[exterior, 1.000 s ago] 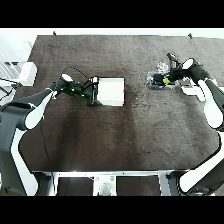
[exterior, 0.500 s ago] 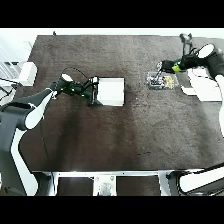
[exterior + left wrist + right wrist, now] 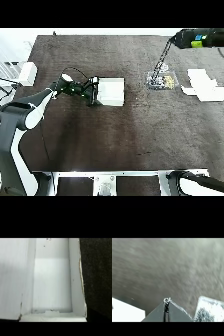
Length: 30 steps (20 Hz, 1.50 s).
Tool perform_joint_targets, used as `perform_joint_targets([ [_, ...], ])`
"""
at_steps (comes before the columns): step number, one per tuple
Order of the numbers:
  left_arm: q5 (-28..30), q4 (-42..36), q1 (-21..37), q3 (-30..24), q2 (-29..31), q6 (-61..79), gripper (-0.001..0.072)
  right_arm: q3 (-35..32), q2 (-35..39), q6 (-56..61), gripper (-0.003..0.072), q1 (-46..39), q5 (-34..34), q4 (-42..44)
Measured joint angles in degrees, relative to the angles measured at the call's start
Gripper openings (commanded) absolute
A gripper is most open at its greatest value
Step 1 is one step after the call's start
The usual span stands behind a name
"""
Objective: Fold the box and place the chain.
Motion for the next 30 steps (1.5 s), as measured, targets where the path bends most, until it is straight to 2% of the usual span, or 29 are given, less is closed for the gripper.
perform_joint_targets([
  [6,0.0,0.0,0.0,0.0,0.0,0.0,0.0476,0.0,7.6,-1.2,0.0012,8.6,-0.2,0.2],
  [14,0.0,0.0,0.0,0.0,0.0,0.0,0.0475,-2.2,8.5,-1.4,0.0012,20.7,-1.7,0.3],
  [23,0.0,0.0,0.0,0.0,0.0,0.0,0.0476,-11.2,4.3,-1.4,0.0011,26.1,-11.8,3.3],
  [30,0.0,0.0,0.0,0.0,0.0,0.0,0.0476,-15.1,-6.1,-1.4,0.0010,27.5,-17.9,7.9],
])
